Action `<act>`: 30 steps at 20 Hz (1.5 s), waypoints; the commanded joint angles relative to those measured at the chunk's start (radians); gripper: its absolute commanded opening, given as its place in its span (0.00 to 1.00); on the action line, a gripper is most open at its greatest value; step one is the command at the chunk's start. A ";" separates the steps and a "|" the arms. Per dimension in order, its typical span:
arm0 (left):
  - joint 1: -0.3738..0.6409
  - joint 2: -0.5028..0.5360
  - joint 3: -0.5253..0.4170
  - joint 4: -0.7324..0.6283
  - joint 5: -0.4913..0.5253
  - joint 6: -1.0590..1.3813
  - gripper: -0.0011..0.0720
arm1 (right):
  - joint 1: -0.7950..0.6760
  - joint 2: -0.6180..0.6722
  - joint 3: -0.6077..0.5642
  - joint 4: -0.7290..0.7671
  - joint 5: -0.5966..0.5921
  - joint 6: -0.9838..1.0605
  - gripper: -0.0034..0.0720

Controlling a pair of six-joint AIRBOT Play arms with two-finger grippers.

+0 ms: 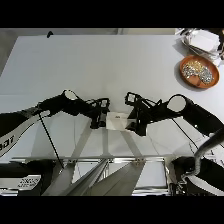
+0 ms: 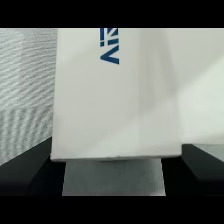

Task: Fold the box and place the chain.

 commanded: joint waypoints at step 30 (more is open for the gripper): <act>0.000 0.000 0.001 0.000 0.000 0.000 0.48 | 0.014 0.058 0.000 -0.111 -0.114 0.014 0.44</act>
